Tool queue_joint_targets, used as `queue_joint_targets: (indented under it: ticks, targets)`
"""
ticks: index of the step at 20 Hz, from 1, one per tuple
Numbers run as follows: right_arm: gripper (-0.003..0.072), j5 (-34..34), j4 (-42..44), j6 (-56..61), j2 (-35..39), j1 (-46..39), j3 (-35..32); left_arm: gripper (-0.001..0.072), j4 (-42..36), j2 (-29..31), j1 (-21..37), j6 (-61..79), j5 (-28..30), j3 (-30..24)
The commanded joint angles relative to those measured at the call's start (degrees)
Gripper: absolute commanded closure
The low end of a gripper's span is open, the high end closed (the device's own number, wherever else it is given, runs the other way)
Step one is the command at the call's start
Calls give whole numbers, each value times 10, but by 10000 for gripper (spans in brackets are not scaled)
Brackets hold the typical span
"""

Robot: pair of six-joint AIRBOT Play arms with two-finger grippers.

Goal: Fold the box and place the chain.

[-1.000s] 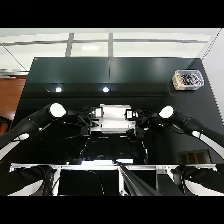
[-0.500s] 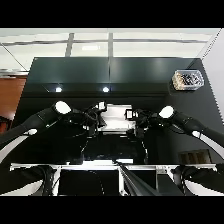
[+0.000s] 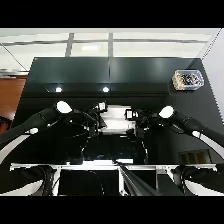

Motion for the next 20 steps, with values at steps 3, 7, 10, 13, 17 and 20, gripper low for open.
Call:
queue_joint_targets:
  ticks: [3,7,10,13,17,20]
  targets:
    - [557,0,0,0,0,0,0,683,79,81,33,-87,-43,19]
    - [558,0,0,0,0,0,0,682,169,193,126,-157,-120,17]
    - [558,0,0,0,0,0,0,683,235,216,217,-387,-109,-2]
    - [557,0,0,0,0,0,0,680,219,175,298,-777,-105,-52]
    - [557,0,0,0,0,0,0,679,84,67,322,-663,-130,-78]
    - [558,0,0,0,0,0,0,683,27,-13,291,-634,-145,-72]
